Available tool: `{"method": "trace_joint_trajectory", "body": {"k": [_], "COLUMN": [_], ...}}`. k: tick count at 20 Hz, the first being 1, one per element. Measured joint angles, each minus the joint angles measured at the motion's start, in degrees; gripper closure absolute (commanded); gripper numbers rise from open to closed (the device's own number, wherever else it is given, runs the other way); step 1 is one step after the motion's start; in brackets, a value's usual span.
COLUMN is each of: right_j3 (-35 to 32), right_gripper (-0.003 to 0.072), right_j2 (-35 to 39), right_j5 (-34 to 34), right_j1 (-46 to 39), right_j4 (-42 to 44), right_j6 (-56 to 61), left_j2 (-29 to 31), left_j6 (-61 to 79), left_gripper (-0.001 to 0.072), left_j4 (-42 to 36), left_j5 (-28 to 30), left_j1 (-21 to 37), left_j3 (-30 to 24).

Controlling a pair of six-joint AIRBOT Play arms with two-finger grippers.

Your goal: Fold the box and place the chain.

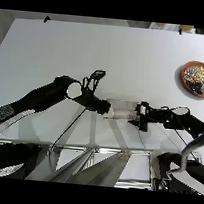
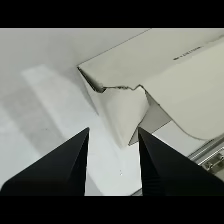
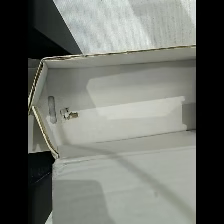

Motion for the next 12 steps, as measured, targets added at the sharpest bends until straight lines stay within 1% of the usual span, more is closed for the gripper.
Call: {"method": "trace_joint_trajectory", "body": {"k": [5,10,12], "right_j3": [0.00,0.00,0.00], "right_gripper": [0.0330,0.0330,0.0330], "right_j2": [0.00,0.00,-0.02], "right_j5": [0.02,0.02,0.02], "right_j1": [0.00,0.00,0.00], "right_j4": [0.00,0.00,0.00], "right_j6": [0.00,0.00,0.00], "left_j2": [-1.09,-4.87,-6.45], "left_j6": [-7.06,-13.60,-15.82], "left_gripper": [0.0361,0.0361,0.0360], "left_j4": [4.76,8.52,9.40], "left_j5": [-4.39,-9.44,-10.54], "left_j1": [-1.36,-2.93,-3.43], "left_j3": [4.17,9.35,10.47]}}
